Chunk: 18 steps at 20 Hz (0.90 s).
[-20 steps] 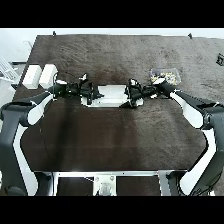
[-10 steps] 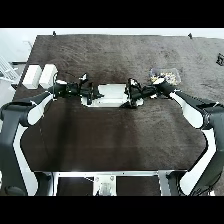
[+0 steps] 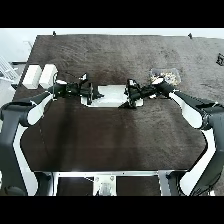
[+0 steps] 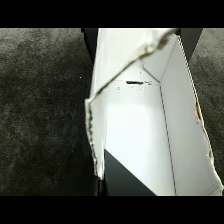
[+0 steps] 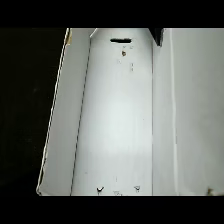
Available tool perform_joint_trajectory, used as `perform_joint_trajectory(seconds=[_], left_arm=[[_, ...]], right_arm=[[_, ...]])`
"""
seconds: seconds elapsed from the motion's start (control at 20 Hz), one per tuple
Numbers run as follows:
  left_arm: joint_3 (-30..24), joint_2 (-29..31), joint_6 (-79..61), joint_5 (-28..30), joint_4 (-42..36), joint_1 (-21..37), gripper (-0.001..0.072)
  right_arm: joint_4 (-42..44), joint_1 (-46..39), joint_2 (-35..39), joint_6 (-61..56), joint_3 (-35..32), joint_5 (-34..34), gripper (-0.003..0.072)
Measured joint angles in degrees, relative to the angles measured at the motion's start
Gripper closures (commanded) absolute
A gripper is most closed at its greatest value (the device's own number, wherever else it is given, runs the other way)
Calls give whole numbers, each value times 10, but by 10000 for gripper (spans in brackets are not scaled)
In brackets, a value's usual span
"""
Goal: Fold the box and place the chain.
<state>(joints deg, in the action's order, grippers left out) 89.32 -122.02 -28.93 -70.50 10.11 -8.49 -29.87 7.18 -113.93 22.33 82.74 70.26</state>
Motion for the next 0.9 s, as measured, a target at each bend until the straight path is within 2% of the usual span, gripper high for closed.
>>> perform_joint_trajectory(seconds=[0.15,0.9], left_arm=[[0,0,0,0,0,0,688],[0,0,0,0,0,0,688]], right_arm=[[-3,0,0,2,2,0,95],[-12,1,0,4,6,0,95]])
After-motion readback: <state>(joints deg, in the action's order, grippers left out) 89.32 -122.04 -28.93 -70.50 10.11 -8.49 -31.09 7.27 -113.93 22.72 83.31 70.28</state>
